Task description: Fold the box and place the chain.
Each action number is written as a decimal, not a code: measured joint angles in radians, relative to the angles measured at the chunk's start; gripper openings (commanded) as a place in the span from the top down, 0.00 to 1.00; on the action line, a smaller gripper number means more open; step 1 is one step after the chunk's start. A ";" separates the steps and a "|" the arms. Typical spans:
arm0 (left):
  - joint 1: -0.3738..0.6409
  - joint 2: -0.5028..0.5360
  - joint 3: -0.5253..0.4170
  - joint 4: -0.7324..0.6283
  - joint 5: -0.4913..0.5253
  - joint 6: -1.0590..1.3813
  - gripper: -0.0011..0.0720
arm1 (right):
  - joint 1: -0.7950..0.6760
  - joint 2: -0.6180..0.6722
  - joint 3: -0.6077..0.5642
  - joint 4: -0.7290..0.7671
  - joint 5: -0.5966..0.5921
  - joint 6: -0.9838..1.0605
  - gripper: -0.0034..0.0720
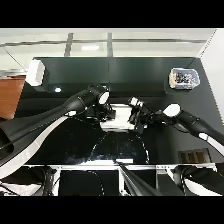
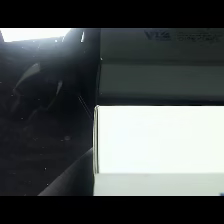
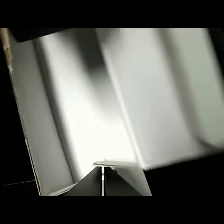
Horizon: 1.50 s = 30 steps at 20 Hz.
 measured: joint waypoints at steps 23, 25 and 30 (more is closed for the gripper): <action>0.002 -0.001 0.000 -0.064 0.046 -0.028 0.95 | -0.407 -0.101 -0.018 0.092 0.290 0.788 0.37; 0.002 -0.001 0.000 -0.066 0.046 -0.025 0.95 | -0.396 -0.107 0.029 0.103 0.339 0.777 0.37; 0.002 -0.001 0.000 -0.067 0.047 -0.024 0.95 | -0.351 -0.113 0.092 0.113 0.438 0.779 0.37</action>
